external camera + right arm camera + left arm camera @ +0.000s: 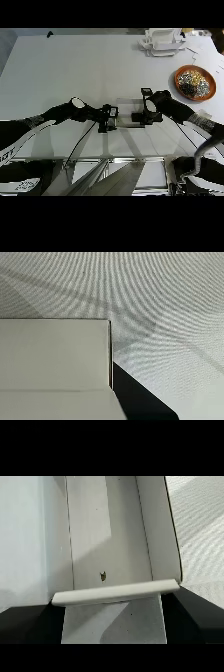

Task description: Fold the box and place the chain.

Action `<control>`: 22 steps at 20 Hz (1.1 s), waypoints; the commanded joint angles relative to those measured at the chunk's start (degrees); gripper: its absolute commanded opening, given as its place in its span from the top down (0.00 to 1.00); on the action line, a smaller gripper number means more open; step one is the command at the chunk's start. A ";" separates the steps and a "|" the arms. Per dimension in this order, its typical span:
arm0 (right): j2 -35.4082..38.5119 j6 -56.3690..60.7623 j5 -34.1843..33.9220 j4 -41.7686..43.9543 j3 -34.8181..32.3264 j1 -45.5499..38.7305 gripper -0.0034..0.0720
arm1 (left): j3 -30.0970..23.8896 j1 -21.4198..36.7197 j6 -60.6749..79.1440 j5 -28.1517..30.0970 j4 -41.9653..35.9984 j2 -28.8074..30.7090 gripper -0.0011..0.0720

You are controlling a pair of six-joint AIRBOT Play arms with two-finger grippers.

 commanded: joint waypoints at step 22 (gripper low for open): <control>9.88 -12.24 5.40 -2.89 0.02 0.02 0.49 | -0.02 0.07 0.02 0.00 0.00 0.02 0.79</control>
